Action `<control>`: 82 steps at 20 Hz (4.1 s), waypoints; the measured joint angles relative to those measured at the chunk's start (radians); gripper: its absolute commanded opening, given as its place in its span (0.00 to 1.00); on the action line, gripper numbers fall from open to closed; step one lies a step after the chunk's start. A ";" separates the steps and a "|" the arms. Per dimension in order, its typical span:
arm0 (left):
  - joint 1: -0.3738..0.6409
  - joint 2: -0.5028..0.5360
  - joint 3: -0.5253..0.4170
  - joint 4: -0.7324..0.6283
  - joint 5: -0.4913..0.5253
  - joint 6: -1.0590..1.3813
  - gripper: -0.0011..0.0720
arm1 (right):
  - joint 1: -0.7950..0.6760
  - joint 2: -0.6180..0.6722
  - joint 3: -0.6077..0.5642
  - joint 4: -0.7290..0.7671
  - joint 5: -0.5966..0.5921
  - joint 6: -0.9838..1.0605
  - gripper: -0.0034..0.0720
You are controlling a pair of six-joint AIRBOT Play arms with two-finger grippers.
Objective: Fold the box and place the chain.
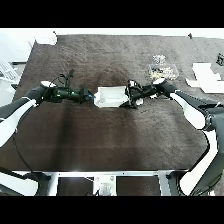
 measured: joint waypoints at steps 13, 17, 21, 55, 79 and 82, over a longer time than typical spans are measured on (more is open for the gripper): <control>-0.050 0.000 0.012 0.010 0.058 -0.005 0.59 | 0.000 0.000 0.000 0.000 0.000 0.000 0.82; -0.073 0.000 0.025 0.026 0.062 -0.061 0.59 | 0.000 0.000 0.000 0.000 0.000 0.000 0.82; -0.094 0.000 0.030 0.042 0.079 -0.113 0.59 | 0.000 0.000 0.000 0.000 0.000 0.000 0.82; -0.278 -0.001 0.227 0.656 0.115 -0.779 0.59 | 0.000 0.000 0.000 0.000 0.000 0.000 0.82; -0.326 -0.176 0.533 0.892 -0.182 -0.969 0.59 | 0.000 0.000 0.000 0.001 0.000 0.000 0.82; -0.325 -0.178 0.559 0.903 -0.205 -0.974 0.59 | 0.000 0.000 0.000 0.001 0.000 0.000 0.81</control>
